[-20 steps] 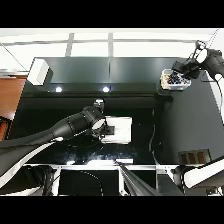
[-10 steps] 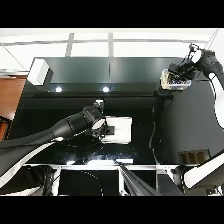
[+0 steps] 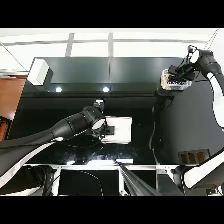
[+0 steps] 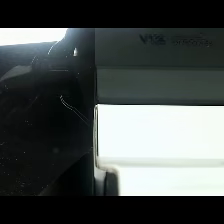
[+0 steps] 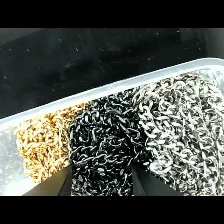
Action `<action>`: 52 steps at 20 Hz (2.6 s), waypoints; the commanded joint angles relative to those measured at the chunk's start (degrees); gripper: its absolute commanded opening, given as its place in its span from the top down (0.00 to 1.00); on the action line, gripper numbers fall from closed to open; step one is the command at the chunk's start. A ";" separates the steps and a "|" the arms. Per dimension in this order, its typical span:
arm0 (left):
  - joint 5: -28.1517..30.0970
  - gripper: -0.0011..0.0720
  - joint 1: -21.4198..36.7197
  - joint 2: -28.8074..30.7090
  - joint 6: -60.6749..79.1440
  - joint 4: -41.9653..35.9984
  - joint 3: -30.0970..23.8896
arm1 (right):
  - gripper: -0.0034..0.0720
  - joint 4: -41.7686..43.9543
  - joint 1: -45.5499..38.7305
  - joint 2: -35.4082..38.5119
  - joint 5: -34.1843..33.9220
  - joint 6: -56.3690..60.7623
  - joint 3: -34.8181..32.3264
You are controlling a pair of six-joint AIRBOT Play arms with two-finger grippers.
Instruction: Fold the box and place the chain.
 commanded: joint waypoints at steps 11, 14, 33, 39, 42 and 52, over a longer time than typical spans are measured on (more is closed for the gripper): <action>0.04 0.95 0.02 0.02 0.02 0.02 0.02 | 0.94 0.17 -0.15 3.89 1.99 -6.19 0.31; 0.02 0.95 0.02 0.02 0.02 0.04 0.02 | 0.94 0.20 -0.17 8.98 2.29 -10.56 0.31; 0.02 0.95 0.02 0.02 0.02 0.02 0.02 | 0.94 12.59 -1.66 41.44 3.45 -20.68 0.46; 0.00 0.95 0.02 0.02 0.02 0.02 0.02 | 0.94 21.16 -1.64 50.31 8.28 -23.65 0.46; 0.02 0.95 0.02 0.02 0.02 0.02 0.02 | 0.94 26.75 -1.18 53.96 15.50 -24.96 -0.22; 0.07 0.95 0.02 0.02 0.02 0.04 0.02 | 0.94 33.66 10.43 63.43 21.53 -26.80 -19.56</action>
